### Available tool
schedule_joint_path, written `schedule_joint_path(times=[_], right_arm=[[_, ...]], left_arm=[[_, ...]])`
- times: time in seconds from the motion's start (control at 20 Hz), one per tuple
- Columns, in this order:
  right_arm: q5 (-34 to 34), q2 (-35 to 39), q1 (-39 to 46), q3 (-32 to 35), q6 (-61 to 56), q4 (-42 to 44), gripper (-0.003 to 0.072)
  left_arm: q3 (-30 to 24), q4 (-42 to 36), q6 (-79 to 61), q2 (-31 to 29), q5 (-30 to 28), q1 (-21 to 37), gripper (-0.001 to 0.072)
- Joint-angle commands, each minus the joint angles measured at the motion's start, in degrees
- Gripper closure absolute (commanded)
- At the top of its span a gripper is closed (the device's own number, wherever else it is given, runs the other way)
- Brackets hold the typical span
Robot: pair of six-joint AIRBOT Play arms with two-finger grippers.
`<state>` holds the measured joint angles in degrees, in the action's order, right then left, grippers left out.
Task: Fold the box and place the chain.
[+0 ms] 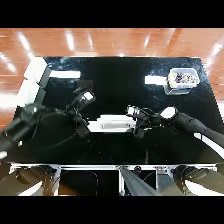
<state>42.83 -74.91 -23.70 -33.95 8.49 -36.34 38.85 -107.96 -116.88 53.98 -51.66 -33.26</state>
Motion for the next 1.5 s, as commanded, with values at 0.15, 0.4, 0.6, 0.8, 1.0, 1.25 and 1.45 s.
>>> schedule_joint_path(times=[0.15, 0.4, 0.6, 0.8, 1.0, 1.25, 1.45], right_arm=[[-2.58, -0.09, -0.46, 0.04, -2.69, -0.76, 0.0157], [-2.58, -0.09, -0.46, 0.04, -2.69, -0.76, 0.0157], [-2.58, -0.11, -0.46, 0.04, -2.69, -0.79, 0.0157], [-2.58, -0.11, -0.46, 0.04, -2.69, -0.79, 0.0157], [-2.58, -0.11, -0.46, 0.04, -2.69, -0.79, 0.0157], [-2.58, -0.11, -0.46, 0.04, -2.69, -0.79, 0.0157], [-2.58, -0.11, -0.46, 0.04, -2.69, -0.79, 0.0157]], left_arm=[[-13.7, -4.11, 2.29, -7.17, 28.68, -17.03, 0.0692], [-13.75, -1.95, 3.08, -5.09, 42.66, -17.77, 0.0691], [-13.73, 1.44, 2.93, 0.85, 50.49, -17.77, 0.0691], [-13.7, 1.46, 2.91, 6.29, 60.81, -17.9, 0.0691], [-13.64, 1.42, 2.93, 10.1, 65.92, -17.9, 0.0691], [-13.64, 0.96, 2.93, 12.72, 70.47, -17.88, 0.0691], [-13.64, 0.52, 2.95, 12.74, 73.2, -17.88, 0.0691]])
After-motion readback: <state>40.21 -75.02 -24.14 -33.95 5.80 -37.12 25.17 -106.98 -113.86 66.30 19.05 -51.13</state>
